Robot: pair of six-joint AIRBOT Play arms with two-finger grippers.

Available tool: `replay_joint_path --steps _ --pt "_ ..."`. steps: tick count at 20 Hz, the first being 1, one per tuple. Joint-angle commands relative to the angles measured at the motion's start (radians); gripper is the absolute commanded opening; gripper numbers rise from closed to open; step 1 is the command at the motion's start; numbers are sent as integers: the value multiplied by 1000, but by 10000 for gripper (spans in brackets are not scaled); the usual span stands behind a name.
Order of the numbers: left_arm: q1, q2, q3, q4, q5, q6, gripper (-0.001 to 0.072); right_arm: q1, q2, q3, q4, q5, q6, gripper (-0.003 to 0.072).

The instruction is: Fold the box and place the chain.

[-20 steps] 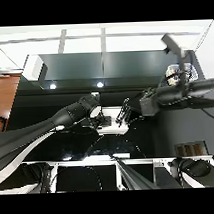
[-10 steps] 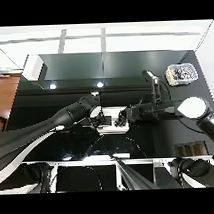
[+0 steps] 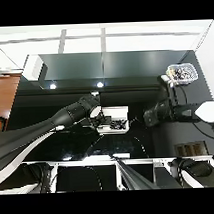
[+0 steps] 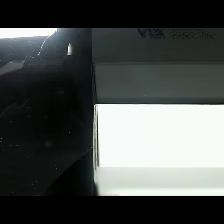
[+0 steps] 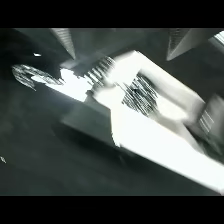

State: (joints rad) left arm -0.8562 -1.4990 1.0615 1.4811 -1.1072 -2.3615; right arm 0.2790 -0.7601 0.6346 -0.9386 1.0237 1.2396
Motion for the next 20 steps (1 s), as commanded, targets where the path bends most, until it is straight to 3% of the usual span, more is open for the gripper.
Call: replay_joint_path --steps 1,4,9,11,14,16,19,20 --pt "0 0 0 -2 -1 0 30 -32 30 -108 -69 -47 -351 720" --pt "0 0 0 -1 -1 0 30 -32 14 -229 -34 -215 -729 715" --pt "0 0 0 -1 0 0 30 -44 -205 -237 303 -278 -1227 715" --pt "0 0 0 -2 -1 0 30 -44 -266 -236 362 -354 -1271 714" --pt "0 0 0 -3 -1 0 30 -44 -335 -226 362 -360 -1331 714" --pt "0 0 0 -2 -1 0 30 -44 -341 -225 359 -429 -1334 714" --pt "0 0 0 -3 -1 0 30 -44 -342 -225 358 -442 -1334 712" --pt "0 0 0 -3 -1 0 30 -44 -344 -225 358 -440 -1331 571"
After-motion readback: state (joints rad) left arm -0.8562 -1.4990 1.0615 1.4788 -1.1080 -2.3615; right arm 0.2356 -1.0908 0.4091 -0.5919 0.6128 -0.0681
